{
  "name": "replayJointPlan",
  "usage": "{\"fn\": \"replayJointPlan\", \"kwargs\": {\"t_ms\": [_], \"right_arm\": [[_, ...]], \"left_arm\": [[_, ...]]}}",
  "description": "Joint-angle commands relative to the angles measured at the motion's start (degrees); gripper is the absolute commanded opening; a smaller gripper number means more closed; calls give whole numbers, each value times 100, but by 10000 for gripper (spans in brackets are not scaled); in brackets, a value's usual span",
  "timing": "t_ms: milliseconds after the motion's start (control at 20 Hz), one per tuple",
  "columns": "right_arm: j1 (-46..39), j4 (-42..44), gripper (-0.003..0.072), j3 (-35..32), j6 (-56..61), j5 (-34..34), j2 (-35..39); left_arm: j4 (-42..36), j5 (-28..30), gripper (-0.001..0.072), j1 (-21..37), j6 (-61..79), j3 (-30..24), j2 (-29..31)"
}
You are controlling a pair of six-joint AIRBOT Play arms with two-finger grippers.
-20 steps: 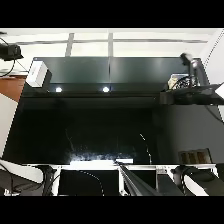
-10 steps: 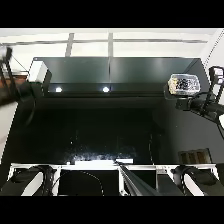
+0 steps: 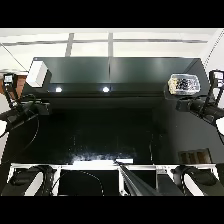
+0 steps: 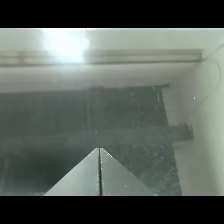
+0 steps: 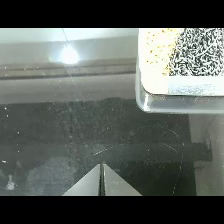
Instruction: Fold the box and place the chain.
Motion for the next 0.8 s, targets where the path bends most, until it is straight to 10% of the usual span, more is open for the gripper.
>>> {"fn": "replayJointPlan", "kwargs": {"t_ms": [0, 750], "right_arm": [[0, -24, 37, -9, 2, -26, 7], [0, -24, 37, -9, 2, -26, 7]], "left_arm": [[4, -184, 25, -2, -98, 2, -28], [-334, -136, 27, -7, -98, -4, -28]]}}
